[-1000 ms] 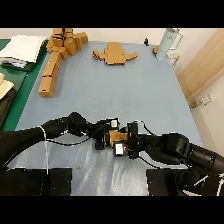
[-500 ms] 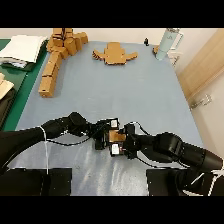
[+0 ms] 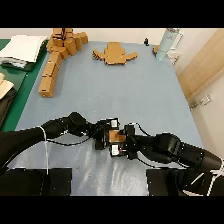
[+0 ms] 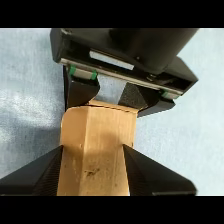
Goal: Fold the box.
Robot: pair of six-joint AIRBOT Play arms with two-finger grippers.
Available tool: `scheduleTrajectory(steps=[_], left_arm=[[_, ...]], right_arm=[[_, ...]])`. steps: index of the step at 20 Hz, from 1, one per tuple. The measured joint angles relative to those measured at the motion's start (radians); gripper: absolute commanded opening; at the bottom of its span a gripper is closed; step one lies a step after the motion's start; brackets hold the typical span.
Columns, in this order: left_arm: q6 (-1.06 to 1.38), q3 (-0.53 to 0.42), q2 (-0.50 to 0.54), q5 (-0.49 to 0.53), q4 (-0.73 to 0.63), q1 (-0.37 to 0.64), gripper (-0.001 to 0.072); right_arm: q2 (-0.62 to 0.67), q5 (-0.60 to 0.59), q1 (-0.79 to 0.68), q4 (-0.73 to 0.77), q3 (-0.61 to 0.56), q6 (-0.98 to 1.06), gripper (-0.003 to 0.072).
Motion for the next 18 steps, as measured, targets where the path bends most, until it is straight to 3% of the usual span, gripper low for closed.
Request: scheduleTrajectory(steps=[2, 4, 6, 10, 11, 18], left_arm=[[0.0, 0.0, 0.0, 0.0, 0.0, 0.0, 0.0523], [0.0, 0.0, 0.0, 0.0, 0.0, 0.0, 0.0523], [-0.002, 0.0, 0.0, 0.003, -0.001, 0.0, 0.0523], [-0.002, 0.0, 0.0, 0.006, -0.001, 0.0, 0.0523], [-0.002, 0.0, 0.0, 0.005, -0.001, 0.0, 0.0523], [0.0, 0.001, 0.0, 0.003, 0.0, 0.001, 0.0523]], right_arm=[[0.0, 0.002, 0.0, -0.023, -0.001, -0.002, 0.047], [0.0, 0.005, 0.0, -0.045, -0.002, -0.003, 0.0431], [0.0, 0.006, 0.0, -0.058, -0.002, -0.003, 0.0278], [0.015, 0.006, 0.001, -0.068, -0.002, -0.003, 0.0258], [0.023, 0.005, 0.0, -0.069, -0.002, -0.003, 0.0198], [0.05, 0.007, 0.0, -0.069, -0.002, -0.003, 0.0195]])
